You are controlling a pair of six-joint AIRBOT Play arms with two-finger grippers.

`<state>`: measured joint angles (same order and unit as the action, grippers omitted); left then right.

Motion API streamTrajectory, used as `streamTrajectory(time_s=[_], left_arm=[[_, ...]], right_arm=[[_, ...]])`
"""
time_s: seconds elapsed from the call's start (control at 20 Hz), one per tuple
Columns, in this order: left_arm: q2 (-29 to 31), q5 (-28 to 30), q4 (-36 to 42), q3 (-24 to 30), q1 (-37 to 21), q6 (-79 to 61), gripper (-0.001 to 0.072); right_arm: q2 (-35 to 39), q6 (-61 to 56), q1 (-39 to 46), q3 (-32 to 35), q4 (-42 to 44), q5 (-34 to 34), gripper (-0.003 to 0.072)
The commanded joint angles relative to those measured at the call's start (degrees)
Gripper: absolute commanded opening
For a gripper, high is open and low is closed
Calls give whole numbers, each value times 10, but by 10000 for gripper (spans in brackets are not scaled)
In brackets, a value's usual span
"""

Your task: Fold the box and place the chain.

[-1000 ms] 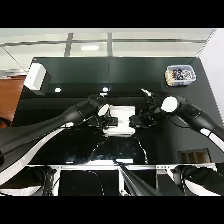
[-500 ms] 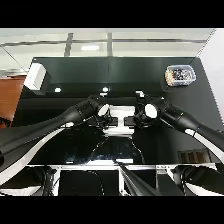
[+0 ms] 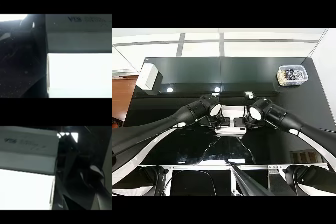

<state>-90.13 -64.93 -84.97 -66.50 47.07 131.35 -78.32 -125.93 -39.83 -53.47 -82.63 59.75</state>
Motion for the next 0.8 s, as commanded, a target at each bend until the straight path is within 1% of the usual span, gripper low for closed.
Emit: streamTrajectory(time_s=[0.0, 0.1, 0.15, 0.25, 0.4, 0.5, 0.55, 0.7, 0.75], left_arm=[[0, 0, 0, 0, 0, 0, 26], [0, -1, 0, 0, 0, 0, 26], [0, -1, 0, 0, 0, 0, 26], [0, -1, 0, 0, 0, 0, 26], [0, 0, 0, 0, 0, 0, 26], [0, 0, 0, 0, 0, 0, 26], [0, 0, 0, 0, 0, 0, 26], [0, 0, 0, 0, 0, 0, 26], [0, 0, 0, 0, 0, 0, 26]], right_arm=[[-8, -12, -2, -5, -5, 13, 246], [-9, -9, -2, -4, 8, 0, 222], [-9, -6, -2, -5, 11, -5, 22], [-9, -5, -2, -5, 16, -7, 19], [-9, -5, -1, -4, 17, -2, 23], [-9, -5, -2, -4, 22, -5, 251], [-9, -5, -2, -4, 22, -5, 268], [-11, -5, -2, -4, 22, -8, 265], [-13, -5, -2, -4, 22, -9, 247]])
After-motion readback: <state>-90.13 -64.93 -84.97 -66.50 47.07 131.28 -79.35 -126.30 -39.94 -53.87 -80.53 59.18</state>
